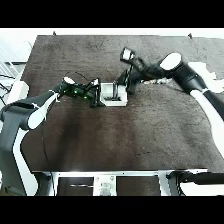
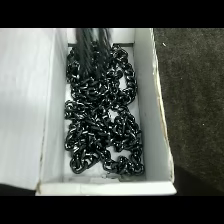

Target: Fold the box and place the chain.

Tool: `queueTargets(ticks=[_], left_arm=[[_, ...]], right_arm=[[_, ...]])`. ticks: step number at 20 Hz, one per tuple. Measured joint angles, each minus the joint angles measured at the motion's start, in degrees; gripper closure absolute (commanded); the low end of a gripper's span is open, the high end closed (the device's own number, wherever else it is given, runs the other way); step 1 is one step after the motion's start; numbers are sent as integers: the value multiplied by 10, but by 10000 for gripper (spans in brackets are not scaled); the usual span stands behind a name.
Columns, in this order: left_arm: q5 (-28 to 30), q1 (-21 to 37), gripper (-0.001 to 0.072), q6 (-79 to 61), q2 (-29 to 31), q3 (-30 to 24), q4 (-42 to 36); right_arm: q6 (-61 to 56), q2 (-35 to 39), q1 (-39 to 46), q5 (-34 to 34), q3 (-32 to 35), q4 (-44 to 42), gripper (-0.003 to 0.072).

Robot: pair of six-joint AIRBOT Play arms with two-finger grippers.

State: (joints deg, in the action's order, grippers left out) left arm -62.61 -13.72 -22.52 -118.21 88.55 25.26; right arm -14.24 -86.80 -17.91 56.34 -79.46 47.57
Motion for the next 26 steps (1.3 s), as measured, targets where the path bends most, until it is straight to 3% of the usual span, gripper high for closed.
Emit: queueTargets(ticks=[5,6,7,8,10,12,15,16,17,22,26], left_arm=[[0,0,302,0,0,0,0],[0,0,302,0,0,0,0],[0,0,302,0,0,0,0],[0,0,302,0,0,0,0],[0,0,302,0,0,0,0],[0,0,302,0,0,0,0],[0,0,302,0,0,0,0],[0,0,302,0,0,0,0],[0,0,302,0,0,0,0],[0,0,302,0,0,0,0],[0,0,302,0,0,0,0]], right_arm=[[-1,-63,-5,-42,54,-18,667],[-2,-68,-5,-49,56,-20,538],[-2,-69,-4,-53,56,-22,520],[-2,-68,-3,-58,56,-22,671],[-3,-58,-2,-63,52,-24,639],[-3,-47,-1,-66,47,-23,360],[-8,-19,-1,-68,40,-24,283],[-12,-5,-1,-67,39,-24,171],[-14,9,-1,-68,38,-25,107],[-24,51,4,-86,36,-16,107],[-68,58,35,-162,34,-20,107]])
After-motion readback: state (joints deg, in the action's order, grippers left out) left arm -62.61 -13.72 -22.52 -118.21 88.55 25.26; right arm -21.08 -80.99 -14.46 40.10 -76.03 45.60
